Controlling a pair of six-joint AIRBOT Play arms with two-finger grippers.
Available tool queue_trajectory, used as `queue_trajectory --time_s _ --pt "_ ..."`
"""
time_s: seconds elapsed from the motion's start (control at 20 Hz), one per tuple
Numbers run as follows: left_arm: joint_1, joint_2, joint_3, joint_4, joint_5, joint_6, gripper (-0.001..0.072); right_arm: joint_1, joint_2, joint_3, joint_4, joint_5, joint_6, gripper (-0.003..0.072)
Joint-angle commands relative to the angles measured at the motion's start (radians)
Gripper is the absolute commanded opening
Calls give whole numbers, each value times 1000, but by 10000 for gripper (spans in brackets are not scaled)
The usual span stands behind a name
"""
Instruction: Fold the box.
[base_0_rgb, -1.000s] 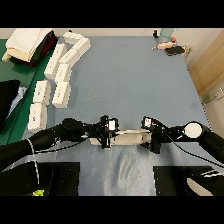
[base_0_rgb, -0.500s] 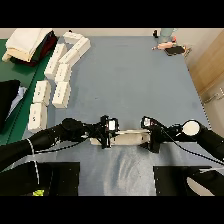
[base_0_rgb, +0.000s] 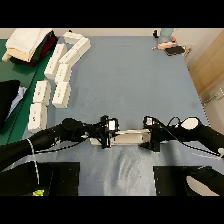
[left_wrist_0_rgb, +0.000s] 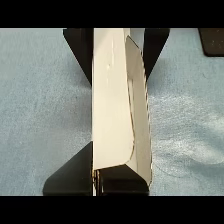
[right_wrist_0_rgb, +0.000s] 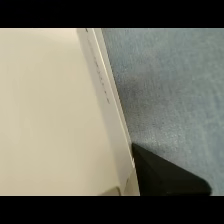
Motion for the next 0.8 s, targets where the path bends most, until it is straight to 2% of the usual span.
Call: queue_trajectory --time_s 0.0,0.05,0.15,0.25,0.45,0.75 --pt "0 -1 1 0 1 0 13 -5 -20 0 11 3 -51 704" --pt "0 -1 1 0 1 0 12 -5 -20 0 10 0 -51 704" --pt "0 -1 1 0 0 0 13 -5 -22 0 11 -2 -64 638" --pt "0 -1 1 0 0 0 12 -5 -42 0 11 -2 -69 637" --pt "0 -1 1 0 0 0 13 1 -51 2 18 11 -69 509" --pt "0 -1 1 0 0 0 12 -2 -31 1 3 17 -66 503"
